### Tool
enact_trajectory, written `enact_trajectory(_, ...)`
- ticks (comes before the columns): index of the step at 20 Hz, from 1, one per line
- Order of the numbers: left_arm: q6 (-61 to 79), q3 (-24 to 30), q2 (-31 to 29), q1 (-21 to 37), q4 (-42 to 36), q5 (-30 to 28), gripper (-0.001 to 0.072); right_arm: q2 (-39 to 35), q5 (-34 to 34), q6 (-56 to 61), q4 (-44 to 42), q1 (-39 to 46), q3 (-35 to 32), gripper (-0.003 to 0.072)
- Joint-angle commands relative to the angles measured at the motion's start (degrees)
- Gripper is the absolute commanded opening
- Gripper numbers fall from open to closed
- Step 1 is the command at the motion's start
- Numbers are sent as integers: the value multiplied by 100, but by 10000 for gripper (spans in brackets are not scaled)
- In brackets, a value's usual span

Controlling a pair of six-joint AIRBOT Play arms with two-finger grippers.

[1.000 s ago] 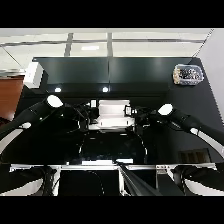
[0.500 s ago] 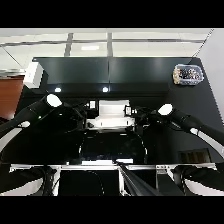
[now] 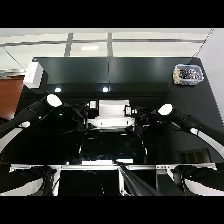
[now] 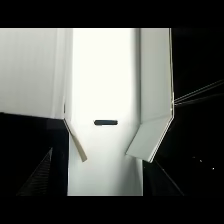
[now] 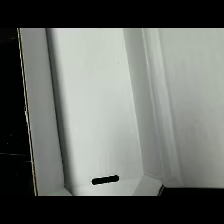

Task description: Fold the box and place the chain.

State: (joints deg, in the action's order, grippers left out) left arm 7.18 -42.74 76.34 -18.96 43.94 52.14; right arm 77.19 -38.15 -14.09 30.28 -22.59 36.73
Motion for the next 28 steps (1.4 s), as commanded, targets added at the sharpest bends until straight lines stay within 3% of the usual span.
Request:
enact_trajectory(1, -15, 4, 2, -26, -92, 94, 700, 0, -2, 2, 0, -4, 2, 412)
enact_trajectory(5, -17, 4, 7, -90, -96, 142, 655, 0, -2, 2, 0, -4, 2, 413)
enact_trajectory(9, -17, 4, 7, -131, -103, 42, 277, 0, -4, 2, 0, -4, 2, 412)
enact_trajectory(11, -109, 4, 7, -131, -105, 2, 267, 0, -2, 2, 0, -4, 2, 412)
enact_trajectory(12, -251, 4, 7, -131, -133, -68, 222, 0, -2, 2, 0, -4, 2, 412)
enact_trajectory(18, -308, 4, 133, -212, -833, -125, 218, 0, -2, 2, 0, -4, 2, 412)
enact_trajectory(28, -310, 4, 476, -577, -1178, -289, 218, 0, -2, 0, 0, -4, 2, 412)
